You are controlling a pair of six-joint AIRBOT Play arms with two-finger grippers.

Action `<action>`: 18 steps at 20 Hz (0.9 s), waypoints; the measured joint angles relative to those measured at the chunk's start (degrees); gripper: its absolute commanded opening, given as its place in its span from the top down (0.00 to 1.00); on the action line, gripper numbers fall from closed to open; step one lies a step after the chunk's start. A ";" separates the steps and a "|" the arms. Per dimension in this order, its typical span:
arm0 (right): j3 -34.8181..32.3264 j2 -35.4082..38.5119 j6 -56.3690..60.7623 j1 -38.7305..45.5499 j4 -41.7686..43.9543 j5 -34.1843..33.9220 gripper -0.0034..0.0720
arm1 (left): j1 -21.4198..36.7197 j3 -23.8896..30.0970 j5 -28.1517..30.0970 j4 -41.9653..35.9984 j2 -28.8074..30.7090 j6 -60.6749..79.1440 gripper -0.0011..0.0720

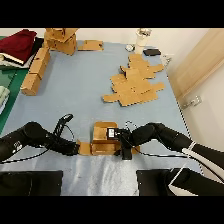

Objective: Fold the box.

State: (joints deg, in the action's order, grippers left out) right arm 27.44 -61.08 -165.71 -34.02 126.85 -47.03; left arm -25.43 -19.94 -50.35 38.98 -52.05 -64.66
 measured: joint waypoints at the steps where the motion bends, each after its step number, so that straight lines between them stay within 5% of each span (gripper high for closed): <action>1: 0.00 0.00 0.00 0.00 0.00 0.00 0.30 | -0.07 -0.22 -0.20 -1.25 -0.07 0.76 0.97; 5: 0.00 -0.02 0.02 0.00 0.00 -0.02 0.30 | -0.22 -1.84 -1.33 -4.76 -0.31 2.73 0.97; 6: 0.00 -0.02 0.02 0.00 0.00 0.00 0.30 | -0.24 -2.36 -1.68 -5.07 -0.31 2.75 0.88; 7: 0.00 0.00 0.02 0.00 0.00 0.00 0.30 | -0.24 -2.95 -1.88 -5.40 -0.31 2.69 0.63; 13: 0.00 0.00 0.02 0.00 -0.02 0.00 0.30 | -0.31 -5.53 -2.32 -6.29 -0.31 -0.50 0.64; 15: 0.00 0.00 0.02 0.00 0.00 -0.02 0.30 | -0.31 -5.86 -2.40 -6.95 -0.35 -1.29 0.44; 18: 0.00 -0.02 0.00 0.00 0.00 -0.02 0.30 | -1.14 -6.08 -2.40 -8.33 -0.44 -1.57 0.43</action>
